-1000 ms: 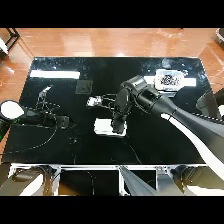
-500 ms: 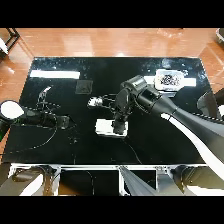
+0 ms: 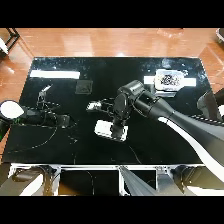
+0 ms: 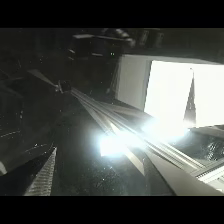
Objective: Fold the box and place the chain.
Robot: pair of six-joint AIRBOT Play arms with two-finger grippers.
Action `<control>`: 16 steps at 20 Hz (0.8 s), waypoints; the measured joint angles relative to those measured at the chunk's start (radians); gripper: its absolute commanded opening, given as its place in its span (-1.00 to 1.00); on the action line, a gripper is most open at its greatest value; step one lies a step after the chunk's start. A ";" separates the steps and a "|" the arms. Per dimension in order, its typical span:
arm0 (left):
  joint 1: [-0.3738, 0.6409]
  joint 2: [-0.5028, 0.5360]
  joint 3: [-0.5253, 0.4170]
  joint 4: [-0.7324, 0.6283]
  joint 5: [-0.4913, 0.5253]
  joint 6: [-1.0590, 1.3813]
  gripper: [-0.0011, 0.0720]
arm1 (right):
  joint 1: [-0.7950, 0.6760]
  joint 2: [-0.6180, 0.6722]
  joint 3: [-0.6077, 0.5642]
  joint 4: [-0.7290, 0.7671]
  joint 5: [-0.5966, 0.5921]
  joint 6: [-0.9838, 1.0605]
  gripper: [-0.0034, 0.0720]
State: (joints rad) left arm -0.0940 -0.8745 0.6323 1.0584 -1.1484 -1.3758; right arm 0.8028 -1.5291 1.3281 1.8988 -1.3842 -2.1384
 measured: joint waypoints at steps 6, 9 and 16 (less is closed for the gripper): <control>0.000 0.000 0.000 0.000 0.011 0.000 0.74 | 0.002 0.005 -0.004 -0.007 0.013 0.032 -0.22; 0.000 0.000 0.000 0.000 0.012 0.000 0.74 | 0.000 0.028 -0.004 -0.006 0.016 0.053 -0.22; 0.000 0.000 0.000 -0.001 0.003 0.003 0.74 | -0.095 0.112 -0.024 0.080 -0.035 0.199 -0.86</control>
